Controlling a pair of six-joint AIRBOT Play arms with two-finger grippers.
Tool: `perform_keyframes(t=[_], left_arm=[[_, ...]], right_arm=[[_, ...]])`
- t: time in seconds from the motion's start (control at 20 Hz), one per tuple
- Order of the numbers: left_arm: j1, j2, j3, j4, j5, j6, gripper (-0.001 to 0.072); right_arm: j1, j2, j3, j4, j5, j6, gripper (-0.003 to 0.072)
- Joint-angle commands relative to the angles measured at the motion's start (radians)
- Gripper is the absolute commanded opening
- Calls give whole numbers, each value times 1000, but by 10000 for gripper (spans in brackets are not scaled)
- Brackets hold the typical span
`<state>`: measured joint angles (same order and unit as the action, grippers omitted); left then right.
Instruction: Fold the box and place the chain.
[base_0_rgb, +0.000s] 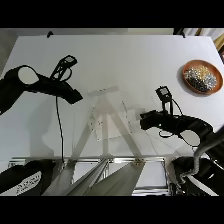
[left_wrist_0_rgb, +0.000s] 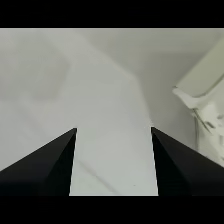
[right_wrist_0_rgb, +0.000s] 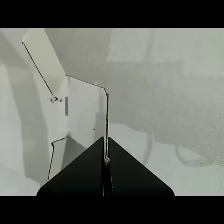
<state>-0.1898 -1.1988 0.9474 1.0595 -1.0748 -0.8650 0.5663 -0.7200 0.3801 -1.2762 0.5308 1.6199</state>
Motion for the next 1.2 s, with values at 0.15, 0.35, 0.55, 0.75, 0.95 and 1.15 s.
perform_keyframes(t=[0.15,0.35,0.55,0.75,0.95,1.15], left_arm=[[209,-9,-183,-526,-145,490,598],[123,-79,-252,-558,-58,578,597],[41,-183,-252,-719,5,691,595],[25,-264,-252,-739,46,709,595],[7,-288,-252,-830,9,782,592],[-21,-290,-251,-849,6,816,518]], right_arm=[[1,0,0,1,5,0,20],[1,0,0,2,8,0,20],[1,0,0,2,8,0,20],[1,0,0,6,9,0,20],[1,0,0,9,15,0,20],[1,0,0,8,33,0,20]])
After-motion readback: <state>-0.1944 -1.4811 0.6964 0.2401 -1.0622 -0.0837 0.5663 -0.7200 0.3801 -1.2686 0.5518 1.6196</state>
